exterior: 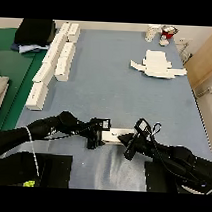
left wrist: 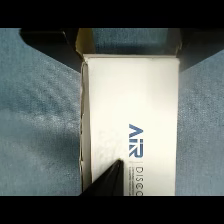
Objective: Fold the box.
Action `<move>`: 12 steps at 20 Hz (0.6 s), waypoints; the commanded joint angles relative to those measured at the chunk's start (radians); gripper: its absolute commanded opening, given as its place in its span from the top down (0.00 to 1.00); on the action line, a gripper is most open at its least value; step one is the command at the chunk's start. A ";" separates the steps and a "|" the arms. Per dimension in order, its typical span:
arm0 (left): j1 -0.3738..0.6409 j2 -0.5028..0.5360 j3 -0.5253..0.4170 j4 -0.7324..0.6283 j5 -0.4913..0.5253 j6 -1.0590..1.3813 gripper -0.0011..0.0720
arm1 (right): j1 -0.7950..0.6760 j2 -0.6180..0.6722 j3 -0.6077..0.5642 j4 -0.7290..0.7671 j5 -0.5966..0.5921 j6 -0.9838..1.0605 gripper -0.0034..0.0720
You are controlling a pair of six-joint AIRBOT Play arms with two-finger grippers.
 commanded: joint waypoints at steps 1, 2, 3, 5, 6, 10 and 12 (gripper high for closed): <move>0.000 0.000 0.001 0.000 0.000 0.000 0.32 | 0.001 -0.002 0.000 -0.003 -0.010 0.000 0.95; 0.000 0.000 0.001 0.000 0.000 0.000 0.32 | 0.000 -0.002 0.000 -0.002 -0.008 0.000 0.95; 0.000 0.000 0.001 0.000 0.000 0.000 0.32 | 0.000 -0.001 0.004 -0.002 -0.009 0.000 0.95; 0.000 0.000 0.001 0.000 0.000 0.000 0.32 | 0.000 0.009 0.033 -0.005 -0.017 -0.001 0.95; 0.000 0.000 0.001 0.000 0.000 0.000 0.32 | 0.000 0.010 0.053 -0.024 -0.031 0.000 0.95; 0.000 0.000 0.001 0.000 0.000 0.000 0.32 | -0.045 0.008 0.155 -0.099 -0.179 0.000 0.95; 0.000 0.000 0.001 0.000 0.000 0.000 0.32 | -0.089 0.007 0.210 -0.148 -0.259 0.002 0.95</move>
